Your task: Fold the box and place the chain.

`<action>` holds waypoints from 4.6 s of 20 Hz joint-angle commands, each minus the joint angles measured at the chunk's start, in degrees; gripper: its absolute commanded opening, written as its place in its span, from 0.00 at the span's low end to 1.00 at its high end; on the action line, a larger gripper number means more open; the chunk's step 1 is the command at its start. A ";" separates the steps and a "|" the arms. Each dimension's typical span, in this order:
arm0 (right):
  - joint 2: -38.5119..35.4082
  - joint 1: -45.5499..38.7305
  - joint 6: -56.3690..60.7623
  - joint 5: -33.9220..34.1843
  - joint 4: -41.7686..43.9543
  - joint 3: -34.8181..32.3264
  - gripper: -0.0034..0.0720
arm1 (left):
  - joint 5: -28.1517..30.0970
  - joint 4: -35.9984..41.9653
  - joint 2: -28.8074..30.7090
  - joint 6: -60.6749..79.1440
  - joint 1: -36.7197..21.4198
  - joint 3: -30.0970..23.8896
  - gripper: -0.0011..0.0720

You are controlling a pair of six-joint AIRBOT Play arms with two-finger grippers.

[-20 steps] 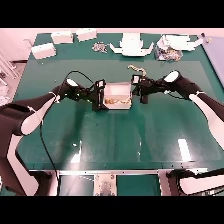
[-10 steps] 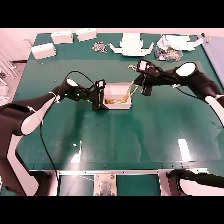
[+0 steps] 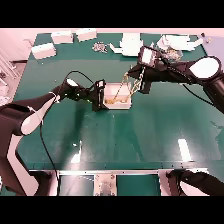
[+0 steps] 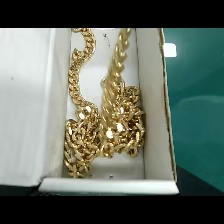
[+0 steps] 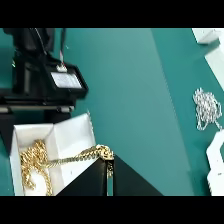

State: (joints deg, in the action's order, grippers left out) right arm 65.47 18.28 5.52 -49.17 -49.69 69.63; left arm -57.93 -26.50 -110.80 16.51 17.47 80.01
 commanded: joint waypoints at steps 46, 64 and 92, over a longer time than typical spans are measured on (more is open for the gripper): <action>32.13 -13.27 -36.24 -2.95 4.98 3.48 0.81 | 0.02 -0.02 0.02 0.02 -0.09 0.00 0.66; 36.11 -13.11 -33.86 -2.25 4.68 3.65 0.10 | 0.02 -0.02 0.02 0.02 -0.09 0.00 0.66; 7.91 -10.49 -2.71 -1.38 2.91 -6.71 0.06 | 0.02 -0.02 0.02 0.02 -0.09 -0.02 0.66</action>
State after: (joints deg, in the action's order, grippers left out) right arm 77.93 6.39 -0.51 -50.68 -43.94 65.73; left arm -57.93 -26.52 -110.80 16.53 17.39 80.01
